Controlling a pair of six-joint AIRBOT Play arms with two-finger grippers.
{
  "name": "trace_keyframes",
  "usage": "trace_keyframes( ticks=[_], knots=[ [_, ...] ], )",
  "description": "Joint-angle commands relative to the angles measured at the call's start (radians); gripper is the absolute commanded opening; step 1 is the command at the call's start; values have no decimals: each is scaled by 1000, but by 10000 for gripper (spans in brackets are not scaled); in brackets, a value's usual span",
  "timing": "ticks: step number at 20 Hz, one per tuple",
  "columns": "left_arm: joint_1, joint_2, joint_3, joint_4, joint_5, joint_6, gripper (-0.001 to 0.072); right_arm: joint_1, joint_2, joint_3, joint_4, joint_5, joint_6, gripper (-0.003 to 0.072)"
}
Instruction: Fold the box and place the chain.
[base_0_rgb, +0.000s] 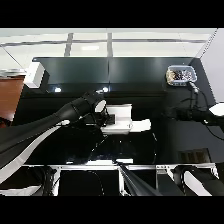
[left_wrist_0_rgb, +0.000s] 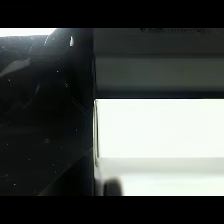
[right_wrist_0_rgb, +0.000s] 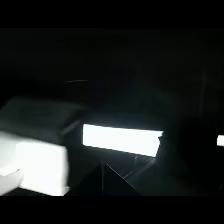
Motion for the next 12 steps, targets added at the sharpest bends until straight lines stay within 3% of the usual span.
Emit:
trace_keyframes(
  ticks=[1, 6, 12],
  knots=[
    [1, 0, 1, 0, -3, -3, 31, -90, -65, -35, -11, 76, 184, 20],
    [0, 0, 1, -1, -4, -3, 31, 71, -242, -42, 220, 126, 49, 20],
    [0, 0, 1, 0, -3, -3, 31, 272, -316, -39, 338, 31, -50, 20]
  ],
)
